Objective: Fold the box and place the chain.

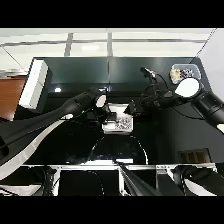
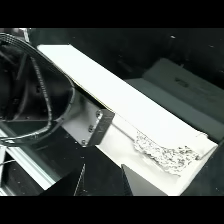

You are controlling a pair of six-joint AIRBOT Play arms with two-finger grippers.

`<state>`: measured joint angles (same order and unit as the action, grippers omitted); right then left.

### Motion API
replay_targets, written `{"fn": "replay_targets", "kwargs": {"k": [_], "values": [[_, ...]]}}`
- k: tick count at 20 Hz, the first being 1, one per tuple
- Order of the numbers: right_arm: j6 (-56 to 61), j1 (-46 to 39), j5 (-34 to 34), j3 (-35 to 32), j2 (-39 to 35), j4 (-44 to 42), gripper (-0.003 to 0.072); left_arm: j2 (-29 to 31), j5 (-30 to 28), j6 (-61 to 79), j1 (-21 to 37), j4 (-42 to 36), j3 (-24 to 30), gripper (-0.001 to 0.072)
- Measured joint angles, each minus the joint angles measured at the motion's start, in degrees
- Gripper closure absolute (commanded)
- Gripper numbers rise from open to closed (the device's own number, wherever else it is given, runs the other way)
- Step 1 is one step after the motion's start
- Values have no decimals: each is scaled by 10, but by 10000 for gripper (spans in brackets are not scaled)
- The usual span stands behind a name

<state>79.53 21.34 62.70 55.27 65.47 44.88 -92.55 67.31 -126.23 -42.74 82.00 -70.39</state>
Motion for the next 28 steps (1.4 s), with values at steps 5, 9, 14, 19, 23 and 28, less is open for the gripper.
{"fn": "replay_targets", "kwargs": {"k": [5,9,14,19,23,28], "values": [[1,-44,15,-5,-14,17,420,-1,-2,0,0,0,0,684],[-3,-67,40,-6,-20,27,420,-1,-8,0,-1,-4,-5,195],[-7,-75,52,-6,-22,46,420,50,-4,19,-2,10,-8,168],[-7,-77,55,-6,-22,80,420,160,-2,84,31,75,43,168],[-7,-77,46,-6,-22,102,419,226,-35,178,137,30,139,174],[-7,-77,23,-6,-22,119,419,247,-76,641,216,-262,216,-11]]}}
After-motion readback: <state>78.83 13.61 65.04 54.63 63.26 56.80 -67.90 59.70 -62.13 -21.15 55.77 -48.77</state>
